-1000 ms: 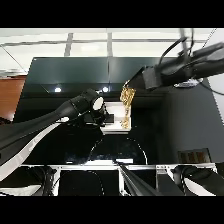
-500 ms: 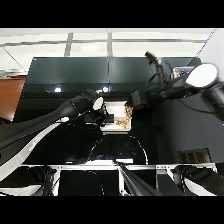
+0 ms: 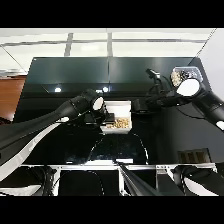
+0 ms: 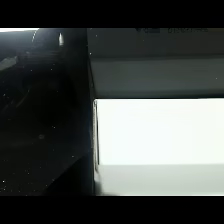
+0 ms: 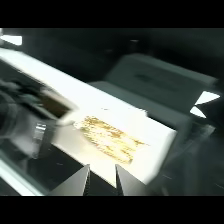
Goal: Fold the box and place the chain.
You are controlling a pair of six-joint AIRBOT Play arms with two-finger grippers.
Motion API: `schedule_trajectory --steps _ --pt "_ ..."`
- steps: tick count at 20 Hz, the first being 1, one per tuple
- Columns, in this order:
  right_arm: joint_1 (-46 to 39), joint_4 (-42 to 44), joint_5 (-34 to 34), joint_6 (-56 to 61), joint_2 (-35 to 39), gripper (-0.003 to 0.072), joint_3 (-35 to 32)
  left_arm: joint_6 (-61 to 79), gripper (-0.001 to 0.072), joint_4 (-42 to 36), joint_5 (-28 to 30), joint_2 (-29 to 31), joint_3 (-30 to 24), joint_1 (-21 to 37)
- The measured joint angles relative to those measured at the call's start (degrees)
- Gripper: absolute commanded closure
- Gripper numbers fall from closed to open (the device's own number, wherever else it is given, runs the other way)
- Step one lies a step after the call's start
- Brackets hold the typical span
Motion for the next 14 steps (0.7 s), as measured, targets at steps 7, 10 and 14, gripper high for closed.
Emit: schedule_trajectory --steps 7,10,14 --pt "-7.82 -12.09 7.13 -0.02 3.41 0.0479 -0.35 0.07 0.0183 -0.46 -0.20 0.31 0.07 0.00" --pt "-8.50 -14.05 7.98 -0.15 3.91 0.0479 -0.37 0.22 0.0056 0.22 -2.03 2.82 0.26 -0.44" --pt "-8.83 -15.19 7.96 -0.22 4.11 0.0479 -0.37 2.91 0.0056 4.98 -4.15 11.61 -0.61 -1.09"
